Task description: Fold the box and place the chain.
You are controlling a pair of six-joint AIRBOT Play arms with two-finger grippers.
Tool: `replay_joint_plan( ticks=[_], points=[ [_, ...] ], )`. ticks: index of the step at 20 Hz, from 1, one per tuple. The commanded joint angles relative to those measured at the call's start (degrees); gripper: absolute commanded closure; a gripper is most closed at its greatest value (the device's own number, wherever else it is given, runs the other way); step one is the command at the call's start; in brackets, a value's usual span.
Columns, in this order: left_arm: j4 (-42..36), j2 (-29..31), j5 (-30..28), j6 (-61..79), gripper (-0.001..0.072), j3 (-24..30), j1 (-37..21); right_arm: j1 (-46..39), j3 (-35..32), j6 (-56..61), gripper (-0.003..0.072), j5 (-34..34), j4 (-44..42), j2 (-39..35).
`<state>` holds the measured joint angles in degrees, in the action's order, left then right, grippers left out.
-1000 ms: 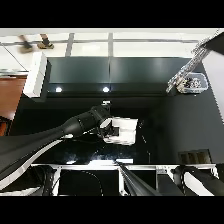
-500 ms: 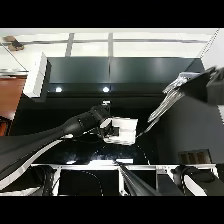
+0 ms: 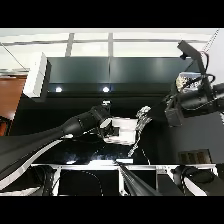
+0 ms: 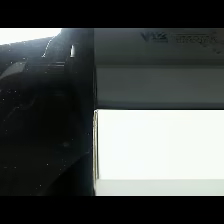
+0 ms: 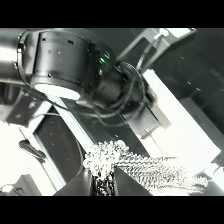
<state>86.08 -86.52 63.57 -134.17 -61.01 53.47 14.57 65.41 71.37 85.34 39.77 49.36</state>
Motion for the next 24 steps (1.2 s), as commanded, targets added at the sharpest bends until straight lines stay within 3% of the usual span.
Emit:
replay_joint_plan(
  ticks=[1,5,13,16,22,23,24],
  points=[
    [0.0,0.04,-0.02,0.0,0.0679,0.02,-0.02,1.27,-2.75,-0.5,0.0686,-2.67,-2.16,-0.02],
    [0.0,0.04,0.0,0.0,0.0679,0.02,-0.02,1.27,-4.22,-0.5,0.0685,-5.6,-2.27,-0.02],
    [0.0,0.04,0.0,0.0,0.0679,0.02,-0.02,7.54,-23.17,-0.24,0.0683,-21.62,-2.25,0.94],
    [0.0,0.04,0.0,0.0,0.068,0.02,-0.02,7.96,-25.0,-0.22,0.0683,-25.29,-2.51,1.92],
    [0.0,0.04,-0.02,0.0,0.0679,0.02,-0.02,7.96,-25.0,-0.22,0.0675,-25.16,-2.69,2.01],
    [0.0,0.04,0.0,0.0,0.068,0.02,-0.02,7.93,-25.0,-0.2,0.0598,-25.14,-2.67,2.01],
    [0.0,0.04,0.0,0.0,0.0679,0.02,-0.02,7.89,-24.98,-0.22,0.0301,-24.7,-2.67,1.99]
  ],
)
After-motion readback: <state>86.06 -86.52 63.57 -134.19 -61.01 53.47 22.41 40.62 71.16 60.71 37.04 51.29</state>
